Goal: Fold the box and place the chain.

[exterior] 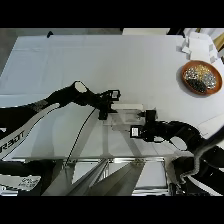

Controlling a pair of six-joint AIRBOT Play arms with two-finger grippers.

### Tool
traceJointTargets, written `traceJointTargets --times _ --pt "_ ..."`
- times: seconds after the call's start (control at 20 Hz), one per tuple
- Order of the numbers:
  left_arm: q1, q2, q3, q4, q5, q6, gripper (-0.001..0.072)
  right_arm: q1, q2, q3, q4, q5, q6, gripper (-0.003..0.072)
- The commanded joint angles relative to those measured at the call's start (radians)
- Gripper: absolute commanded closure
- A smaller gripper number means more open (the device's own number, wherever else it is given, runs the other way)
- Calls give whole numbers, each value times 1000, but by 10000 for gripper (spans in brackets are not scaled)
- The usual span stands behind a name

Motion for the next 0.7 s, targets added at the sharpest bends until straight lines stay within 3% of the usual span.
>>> traceJointTargets --times 0.0,0.25,0.65 --pt "0 0 0 0 0 0 698 -20 4 10 44 35 -2 -3" --pt "0 0 0 0 0 1 698 -126 3 70 169 147 -106 9" --pt "0 0 0 0 0 0 698 -246 -17 74 354 161 -242 9"
